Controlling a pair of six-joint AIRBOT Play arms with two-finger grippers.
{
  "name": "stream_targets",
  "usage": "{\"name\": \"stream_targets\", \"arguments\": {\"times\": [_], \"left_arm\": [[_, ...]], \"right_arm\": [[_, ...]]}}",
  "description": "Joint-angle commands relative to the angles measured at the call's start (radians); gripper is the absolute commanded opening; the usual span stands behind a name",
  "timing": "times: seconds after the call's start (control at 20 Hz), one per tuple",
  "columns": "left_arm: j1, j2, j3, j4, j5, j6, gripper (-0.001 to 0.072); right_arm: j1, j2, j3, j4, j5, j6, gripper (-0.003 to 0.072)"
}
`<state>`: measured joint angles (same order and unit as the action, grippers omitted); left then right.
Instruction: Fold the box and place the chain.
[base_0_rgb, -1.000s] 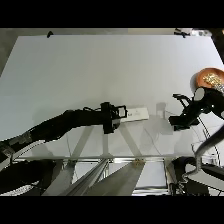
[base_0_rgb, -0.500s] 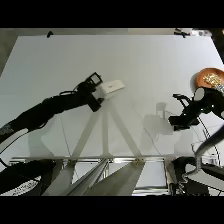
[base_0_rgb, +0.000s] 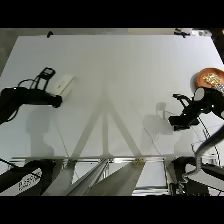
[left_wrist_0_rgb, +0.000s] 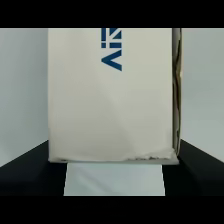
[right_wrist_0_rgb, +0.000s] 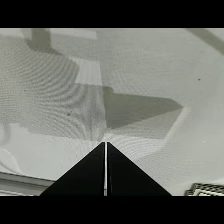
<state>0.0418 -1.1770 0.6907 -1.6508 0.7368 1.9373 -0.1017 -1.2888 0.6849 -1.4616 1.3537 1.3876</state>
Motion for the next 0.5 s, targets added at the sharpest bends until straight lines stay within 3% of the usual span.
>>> {"name": "stream_targets", "arguments": {"times": [0.0, 0.2, 0.45], "left_arm": [[0.175, 0.027, -0.001, 0.055, 0.109, -0.058, 0.0003], [0.264, 0.026, -0.001, 0.079, 0.153, -0.083, 0.0003], [0.294, 0.018, -0.002, 0.116, 0.241, -0.077, 0.0005]], "right_arm": [[0.000, 0.000, 0.001, 0.000, 0.000, 0.000, 0.0017], [0.000, 0.000, 0.001, 0.000, 0.000, 0.000, 0.0017], [0.000, 0.000, 0.001, 0.000, 0.000, 0.000, 0.0017]]}}
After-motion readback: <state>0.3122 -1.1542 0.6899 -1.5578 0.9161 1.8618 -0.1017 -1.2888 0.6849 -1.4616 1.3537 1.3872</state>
